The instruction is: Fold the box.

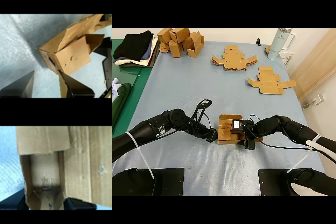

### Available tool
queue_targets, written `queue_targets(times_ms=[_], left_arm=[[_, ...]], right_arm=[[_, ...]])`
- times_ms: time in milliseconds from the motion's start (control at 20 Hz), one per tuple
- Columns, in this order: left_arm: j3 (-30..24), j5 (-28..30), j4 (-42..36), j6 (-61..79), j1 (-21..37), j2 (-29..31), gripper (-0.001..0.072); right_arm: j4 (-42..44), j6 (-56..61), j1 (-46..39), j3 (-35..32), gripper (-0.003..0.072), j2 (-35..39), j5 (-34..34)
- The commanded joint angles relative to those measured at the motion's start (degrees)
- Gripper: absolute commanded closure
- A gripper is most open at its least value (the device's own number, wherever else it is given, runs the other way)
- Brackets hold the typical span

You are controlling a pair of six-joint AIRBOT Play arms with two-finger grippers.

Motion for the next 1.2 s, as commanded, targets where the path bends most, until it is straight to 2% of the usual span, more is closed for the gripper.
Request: queue_targets(times_ms=[0, 150, 450, 650, 950, 1000, 1150], left_arm=[[1.3, -2.1, 1.8, -3.1, 0.2, -0.2, 0.0241], [1.9, -3.2, 5.6, -7.0, 0.2, -0.2, 0.0241], [5.3, -5.0, 6.2, -7.3, 0.4, -0.2, 0.0241], [5.9, -5.4, 4.8, -7.3, 0.3, -0.5, 0.0239], [5.9, -5.7, 3.8, -7.3, -0.5, -4.9, 0.0237], [5.9, -5.5, 3.5, -7.3, -0.8, -5.2, 0.0209], [6.0, -4.6, 0.4, -6.9, -1.1, -5.2, 0.0211]], right_arm=[[0.0, 0.0, 0.0, 0.1, 0.0184, 0.0, 0.0], [0.0, 0.0, 0.0, 0.1, 0.0184, 0.0, 0.0], [0.0, 0.0, 0.0, 0.1, 0.0184, 0.0, 0.0], [0.0, 0.0, 0.0, 0.1, 0.0184, 0.0, 0.0], [0.0, 0.0, 0.0, 0.1, 0.0184, 0.0, 0.0], [0.0, 0.0, 0.0, 0.1, 0.0184, 0.0, 0.0], [0.0, 0.0, 0.0, 0.1, 0.0184, 0.0, 0.0]])
